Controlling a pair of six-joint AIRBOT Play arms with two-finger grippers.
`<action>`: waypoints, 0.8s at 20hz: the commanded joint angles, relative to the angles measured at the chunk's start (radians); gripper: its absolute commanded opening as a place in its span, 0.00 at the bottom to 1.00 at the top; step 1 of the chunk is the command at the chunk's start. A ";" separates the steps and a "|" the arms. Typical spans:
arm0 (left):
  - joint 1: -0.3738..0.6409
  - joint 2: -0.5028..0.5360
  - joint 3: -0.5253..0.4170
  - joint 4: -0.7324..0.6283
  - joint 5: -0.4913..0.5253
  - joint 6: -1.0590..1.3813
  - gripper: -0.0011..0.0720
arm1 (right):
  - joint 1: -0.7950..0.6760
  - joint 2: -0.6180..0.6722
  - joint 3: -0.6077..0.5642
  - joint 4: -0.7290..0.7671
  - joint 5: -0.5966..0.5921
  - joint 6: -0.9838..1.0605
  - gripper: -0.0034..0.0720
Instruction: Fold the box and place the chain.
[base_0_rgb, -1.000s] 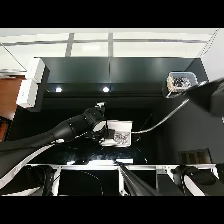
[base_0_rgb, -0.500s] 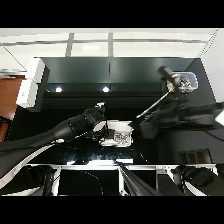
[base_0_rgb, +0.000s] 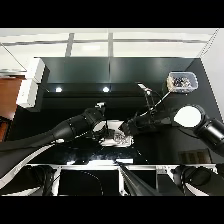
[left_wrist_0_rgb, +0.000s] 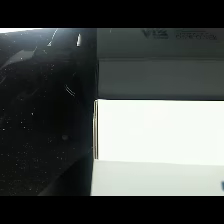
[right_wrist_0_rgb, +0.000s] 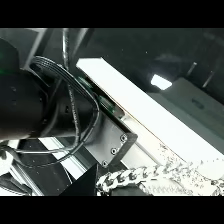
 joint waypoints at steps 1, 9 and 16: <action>0.000 0.000 0.000 0.000 0.001 0.000 0.06 | 0.004 -0.010 -0.005 -0.026 0.012 0.000 0.07; 0.000 0.000 0.000 0.000 0.000 0.000 0.06 | -0.004 0.024 -0.004 -0.174 0.028 0.133 0.07; 0.000 0.000 0.000 0.000 0.001 0.000 0.06 | 0.006 0.060 -0.004 -0.158 0.111 0.148 0.07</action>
